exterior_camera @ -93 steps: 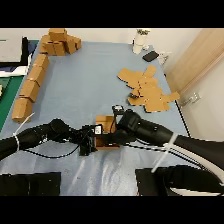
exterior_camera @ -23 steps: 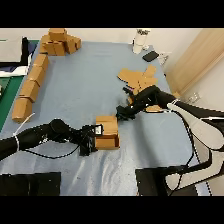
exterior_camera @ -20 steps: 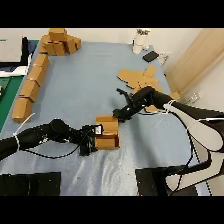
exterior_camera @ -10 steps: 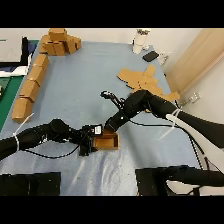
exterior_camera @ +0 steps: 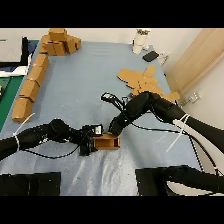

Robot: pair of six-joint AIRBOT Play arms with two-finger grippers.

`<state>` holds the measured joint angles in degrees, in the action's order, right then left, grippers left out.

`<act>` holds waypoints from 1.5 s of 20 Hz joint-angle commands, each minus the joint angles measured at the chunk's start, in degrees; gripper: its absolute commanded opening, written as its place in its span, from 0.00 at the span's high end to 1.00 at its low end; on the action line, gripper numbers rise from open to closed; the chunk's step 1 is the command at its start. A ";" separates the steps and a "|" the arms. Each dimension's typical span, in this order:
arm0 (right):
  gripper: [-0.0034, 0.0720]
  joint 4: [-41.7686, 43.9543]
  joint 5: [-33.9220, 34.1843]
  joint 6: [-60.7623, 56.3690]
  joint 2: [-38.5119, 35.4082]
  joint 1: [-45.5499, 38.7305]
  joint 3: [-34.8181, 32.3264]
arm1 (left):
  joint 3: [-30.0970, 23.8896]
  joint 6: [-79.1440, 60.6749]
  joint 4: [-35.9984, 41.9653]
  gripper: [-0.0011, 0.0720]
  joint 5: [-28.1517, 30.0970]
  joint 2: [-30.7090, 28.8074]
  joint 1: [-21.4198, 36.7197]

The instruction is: Fold the box.

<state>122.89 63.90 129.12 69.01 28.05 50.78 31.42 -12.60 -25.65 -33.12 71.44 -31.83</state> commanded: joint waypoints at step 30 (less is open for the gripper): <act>0.95 -0.66 -8.13 -10.82 -11.15 0.20 -4.61 | 0.07 24.65 -19.71 0.43 -3.02 -7.78 0.13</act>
<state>122.34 56.01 119.13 57.89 28.21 46.19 31.42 2.17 -36.51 -34.65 66.52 -31.75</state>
